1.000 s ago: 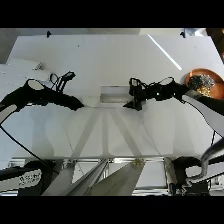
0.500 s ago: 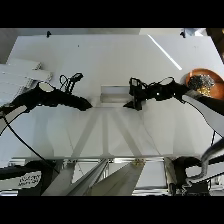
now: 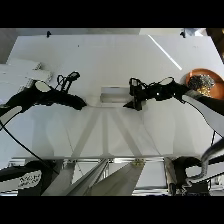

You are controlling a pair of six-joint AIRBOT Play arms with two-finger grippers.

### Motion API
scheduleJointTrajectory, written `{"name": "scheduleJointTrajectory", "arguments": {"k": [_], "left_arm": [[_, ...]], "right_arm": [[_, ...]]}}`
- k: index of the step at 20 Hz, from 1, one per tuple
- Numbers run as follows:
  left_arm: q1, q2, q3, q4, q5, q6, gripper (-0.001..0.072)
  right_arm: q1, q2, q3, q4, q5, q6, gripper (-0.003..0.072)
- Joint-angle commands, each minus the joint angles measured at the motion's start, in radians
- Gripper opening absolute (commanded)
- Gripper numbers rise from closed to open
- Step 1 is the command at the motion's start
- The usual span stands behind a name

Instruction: Fold the box and place the chain.

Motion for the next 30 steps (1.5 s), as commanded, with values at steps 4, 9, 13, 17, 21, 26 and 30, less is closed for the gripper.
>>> {"name": "scheduleJointTrajectory", "arguments": {"k": [4, 9, 13, 17, 21, 26, 30], "left_arm": [[0.026, 0.007, 0.0, 0.005, 0.132, -0.071, 0.0009], [-0.006, -0.011, 0.0, -0.097, 0.124, -0.042, 0.0008], [-0.047, -0.042, 0.0, -0.103, 0.124, -0.048, 0.0008], [-0.079, -0.062, 0.0, -0.179, 0.119, -0.037, 0.0008], [-0.081, -0.06, 0.0, -0.237, 0.085, -0.012, 0.0009], [-0.064, -0.06, 0.0, -0.329, 0.039, -0.011, 0.0013], [-0.062, -0.06, 0.0, -0.407, 0.019, 0.036, 0.0021]], "right_arm": [[0.0, 0.0, 0.001, 0.001, -0.001, 0.001, 0.0522], [0.0, 0.0, 0.001, 0.001, -0.001, 0.001, 0.0522], [0.0, 0.0, 0.001, 0.001, -0.001, 0.001, 0.0522], [0.0, 0.0, 0.001, 0.001, -0.001, 0.001, 0.0522], [0.0, 0.0, 0.001, 0.0, -0.001, 0.001, 0.0522], [0.0, 0.0, 0.001, 0.0, -0.001, 0.001, 0.0522], [0.0, 0.0, 0.001, 0.001, -0.001, 0.001, 0.0522]]}}
